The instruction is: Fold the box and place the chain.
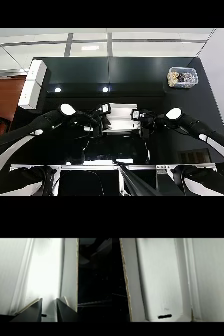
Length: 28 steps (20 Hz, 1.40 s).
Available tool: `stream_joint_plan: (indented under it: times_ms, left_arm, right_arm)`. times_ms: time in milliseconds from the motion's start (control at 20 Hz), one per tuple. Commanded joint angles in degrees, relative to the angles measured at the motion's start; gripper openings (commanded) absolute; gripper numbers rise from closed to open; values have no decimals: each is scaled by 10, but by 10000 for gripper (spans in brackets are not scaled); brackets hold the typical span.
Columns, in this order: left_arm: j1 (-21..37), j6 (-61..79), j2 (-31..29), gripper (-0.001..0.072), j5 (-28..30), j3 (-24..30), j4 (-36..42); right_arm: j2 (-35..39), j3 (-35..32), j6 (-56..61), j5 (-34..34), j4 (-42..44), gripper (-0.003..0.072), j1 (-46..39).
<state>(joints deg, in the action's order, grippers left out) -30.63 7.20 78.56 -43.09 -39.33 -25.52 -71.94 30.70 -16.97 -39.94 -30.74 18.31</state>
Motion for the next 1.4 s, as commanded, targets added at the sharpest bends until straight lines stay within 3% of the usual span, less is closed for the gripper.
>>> stream_joint_plan:
  times_ms: [0, 50, 150, 250, 350, 400, 450, 500, 550, 600, 650, 900, 1050, 1200, 1350]
  left_arm:
    - [2, -1, 2, 216, 1, -1, 5]
    - [2, -1, 2, 139, 1, -1, 5]
    - [2, -1, 2, 113, 2, -1, 5]
    - [2, -5, 2, 375, 5, -1, 5]
    - [2, -5, 2, 224, 5, -1, 4]
    - [2, -5, 2, 322, 5, -1, 5]
    - [2, -6, 2, 328, 4, -1, 5]
    - [2, -13, 1, 251, 4, -1, 4]
    - [3, -26, -1, 242, 5, -3, 2]
    - [3, -60, -9, 190, 4, -9, -18]
    - [5, -113, -21, 21, -7, -18, -68]
    - [67, -440, -121, 21, -96, -31, -333]
    - [147, -635, -143, 22, -163, -24, -413]
    - [259, -765, -134, 22, -194, 5, -353]
    - [372, -756, -125, 22, -219, 80, -145]
  right_arm:
    - [0, 0, 0, 1, 1, 156, 0]
    - [0, 0, 0, 1, 1, 156, 0]
    - [0, 0, 0, 1, 0, 156, 0]
    - [0, 0, 0, 1, 1, 156, 0]
    - [0, 0, 0, 1, 1, 156, 0]
    - [0, 0, 0, 1, 1, 156, 0]
    - [0, 0, 0, 1, 1, 156, 0]
    - [0, 0, 0, 1, 1, 156, 0]
    - [0, 0, 0, 1, 1, 156, 0]
    - [0, 0, 0, 1, 1, 156, 0]
    - [0, 0, 0, 1, 1, 156, 0]
    - [0, 0, 0, 1, 1, 156, 0]
    - [0, 0, 0, 1, 1, 156, 0]
    - [0, 0, 0, 1, 1, 156, 0]
    - [0, 0, 0, 1, 1, 156, 0]
